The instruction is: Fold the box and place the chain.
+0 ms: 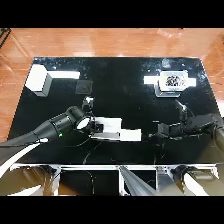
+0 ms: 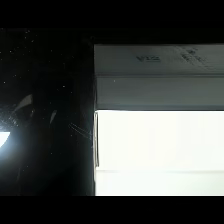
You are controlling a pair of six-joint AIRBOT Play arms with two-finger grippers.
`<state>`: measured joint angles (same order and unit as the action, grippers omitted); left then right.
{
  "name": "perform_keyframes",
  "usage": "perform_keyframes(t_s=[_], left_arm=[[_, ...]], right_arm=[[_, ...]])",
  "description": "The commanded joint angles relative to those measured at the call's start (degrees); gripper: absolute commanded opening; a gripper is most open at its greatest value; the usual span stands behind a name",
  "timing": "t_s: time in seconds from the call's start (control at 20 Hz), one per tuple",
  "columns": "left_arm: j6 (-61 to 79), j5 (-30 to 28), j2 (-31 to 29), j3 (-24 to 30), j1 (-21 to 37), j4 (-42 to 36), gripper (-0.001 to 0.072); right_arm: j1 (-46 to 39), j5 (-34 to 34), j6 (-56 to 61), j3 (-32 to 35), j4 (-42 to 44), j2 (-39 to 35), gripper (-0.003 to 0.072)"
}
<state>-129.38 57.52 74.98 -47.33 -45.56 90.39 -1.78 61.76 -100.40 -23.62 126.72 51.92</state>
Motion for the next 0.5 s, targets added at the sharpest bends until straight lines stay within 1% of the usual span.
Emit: perform_keyframes(t_s=[0.0, 0.15, 0.3, 0.45], left_arm=[[-0.02, -0.09, 0.04, 0.0, -0.02, 0.04, 0.0021], [-0.02, -0.07, 0.02, 0.0, -0.02, 0.02, 0.0021], [-0.02, -0.11, 0.04, 0.0, -0.02, 0.02, 0.0021], [-0.02, -0.37, 0.02, 0.0, -0.02, 0.02, 0.0021]], right_arm=[[5.01, -7.41, 2.49, 5.11, 8.66, 1.22, 0.0022], [13.29, -15.43, 4.11, 4.81, 13.2, 6.23, 0.0022], [17.09, -16.79, 4.2, 3.58, 14.64, 10.21, 0.0023], [17.33, -18.03, 4.2, 3.28, 16.76, 10.51, 0.0024]])
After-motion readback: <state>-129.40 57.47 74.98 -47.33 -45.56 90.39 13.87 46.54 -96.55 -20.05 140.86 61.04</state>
